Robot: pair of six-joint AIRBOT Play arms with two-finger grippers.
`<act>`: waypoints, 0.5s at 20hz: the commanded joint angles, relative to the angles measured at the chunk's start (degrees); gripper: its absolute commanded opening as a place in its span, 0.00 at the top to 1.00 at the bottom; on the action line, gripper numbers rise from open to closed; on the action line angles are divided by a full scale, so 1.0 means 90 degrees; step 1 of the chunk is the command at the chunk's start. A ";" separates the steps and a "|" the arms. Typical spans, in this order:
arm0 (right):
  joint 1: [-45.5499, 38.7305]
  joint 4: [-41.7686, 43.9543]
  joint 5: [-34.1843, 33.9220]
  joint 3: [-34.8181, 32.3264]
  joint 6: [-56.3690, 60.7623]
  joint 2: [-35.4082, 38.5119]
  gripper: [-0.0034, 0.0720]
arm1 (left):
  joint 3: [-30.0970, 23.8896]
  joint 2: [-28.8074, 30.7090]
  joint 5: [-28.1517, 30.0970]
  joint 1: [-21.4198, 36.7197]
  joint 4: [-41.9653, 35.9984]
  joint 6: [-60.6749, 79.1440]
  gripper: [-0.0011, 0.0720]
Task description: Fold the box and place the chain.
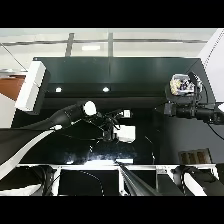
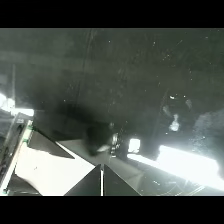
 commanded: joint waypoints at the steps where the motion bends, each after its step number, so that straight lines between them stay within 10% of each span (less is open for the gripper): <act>1: -0.0153 -0.0272 0.0032 0.0233 -0.0005 0.0007 0.91 | 0.0007 0.0262 -0.0221 0.0304 0.1156 -0.1559 0.38; 10: -0.0588 -0.0794 -0.0005 0.0566 -0.0085 0.0007 0.91 | -0.0306 0.1860 -0.2239 0.4090 0.2351 -0.4313 0.38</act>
